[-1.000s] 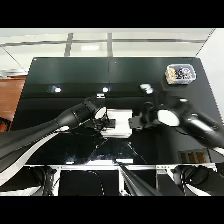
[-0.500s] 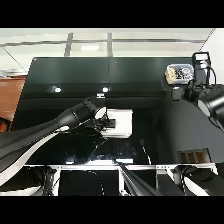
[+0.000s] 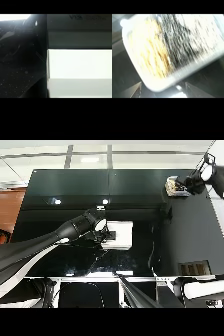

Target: Fold the box and place the chain.

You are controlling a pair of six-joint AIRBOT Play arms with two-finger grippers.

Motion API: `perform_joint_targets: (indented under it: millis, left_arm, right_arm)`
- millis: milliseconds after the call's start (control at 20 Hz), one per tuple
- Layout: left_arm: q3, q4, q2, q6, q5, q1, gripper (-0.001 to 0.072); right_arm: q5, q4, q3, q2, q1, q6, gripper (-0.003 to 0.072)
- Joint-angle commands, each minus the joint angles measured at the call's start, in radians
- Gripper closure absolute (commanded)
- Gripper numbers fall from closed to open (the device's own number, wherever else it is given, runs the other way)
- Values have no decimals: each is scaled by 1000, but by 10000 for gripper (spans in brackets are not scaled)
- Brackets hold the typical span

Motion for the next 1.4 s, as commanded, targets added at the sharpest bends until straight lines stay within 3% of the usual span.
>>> perform_joint_targets:
  millis: [0,50,250,500,550,650,700,1000,1350]
  left_arm:
    - [0,0,1,0,1,0,683]
    - [0,0,1,0,1,0,683]
    - [0,0,1,0,-9,0,683]
    - [0,0,1,0,-8,0,683]
    - [0,1,1,0,-8,0,683]
    - [0,1,1,0,-8,0,683]
    - [0,1,1,0,-9,0,683]
    - [0,2,1,0,-8,0,683]
    - [0,1,1,0,-8,0,683]
  right_arm:
    - [169,139,312,-236,-38,82,92]
    - [166,171,345,-263,-44,117,145]
    - [124,264,359,-312,-52,177,149]
    - [127,265,359,-345,-51,185,149]
    - [136,265,359,-349,-51,174,203]
    - [140,269,359,-348,-51,113,599]
    - [149,287,359,-341,-52,64,673]
    - [212,286,359,-153,-61,-228,673]
    - [409,287,347,219,-49,-456,673]
